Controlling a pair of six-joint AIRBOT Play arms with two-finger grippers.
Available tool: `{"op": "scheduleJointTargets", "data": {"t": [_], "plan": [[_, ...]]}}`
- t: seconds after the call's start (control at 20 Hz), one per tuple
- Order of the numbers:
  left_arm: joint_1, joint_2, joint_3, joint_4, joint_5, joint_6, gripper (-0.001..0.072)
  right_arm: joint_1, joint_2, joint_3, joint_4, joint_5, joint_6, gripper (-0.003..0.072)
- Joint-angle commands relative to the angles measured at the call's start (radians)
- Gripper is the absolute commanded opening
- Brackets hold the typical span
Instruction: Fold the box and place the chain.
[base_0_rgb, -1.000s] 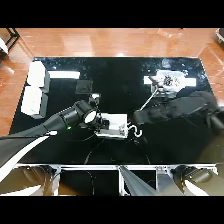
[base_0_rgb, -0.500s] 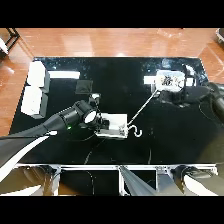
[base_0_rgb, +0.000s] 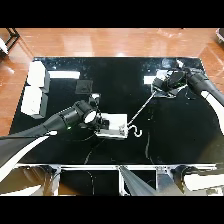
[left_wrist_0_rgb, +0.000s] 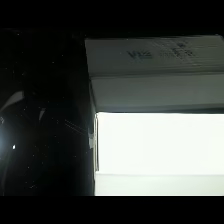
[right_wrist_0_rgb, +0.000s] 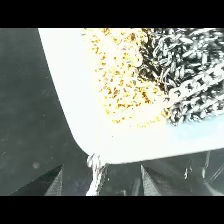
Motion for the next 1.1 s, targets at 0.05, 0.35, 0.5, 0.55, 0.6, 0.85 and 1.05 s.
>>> {"op": "scheduleJointTargets", "data": {"t": [0.05, 0.35, 0.5, 0.55, 0.6, 0.85, 1.05], "plan": [[0.0, 0.001, 0.001, 0.0, -0.002, 0.0, 0.0025, 0.006, -0.045, 0.035, -0.003, 0.01, 0.038, 0.036], [0.0, 0.001, 0.001, 0.0, -0.002, 0.0, 0.0025, 0.019, -0.009, 0.04, 0.002, -0.077, -0.125, 0.0034], [0.0, 0.001, 0.001, 0.0, -0.002, 0.0, 0.0025, 0.017, 0.136, 0.04, 0.002, -0.133, -0.291, 0.0034], [0.0, 0.001, 0.001, 0.0, -0.002, 0.0, 0.0025, 0.017, 0.209, 0.04, 0.002, -0.153, -0.333, 0.0034], [0.0, 0.001, 0.001, 0.0, -0.002, 0.0, 0.0025, 0.018, 0.28, 0.04, 0.002, -0.182, -0.368, 0.0034], [0.0, 0.001, 0.001, 0.0, 0.0, 0.0, 0.0025, 0.02, 0.632, 0.04, 0.02, -0.338, -0.423, 0.0033], [0.0, 0.001, 0.001, 0.0, 0.0, 0.0, 0.0025, 0.02, 0.825, 0.039, 0.156, -0.494, -0.468, 0.0034]]}}
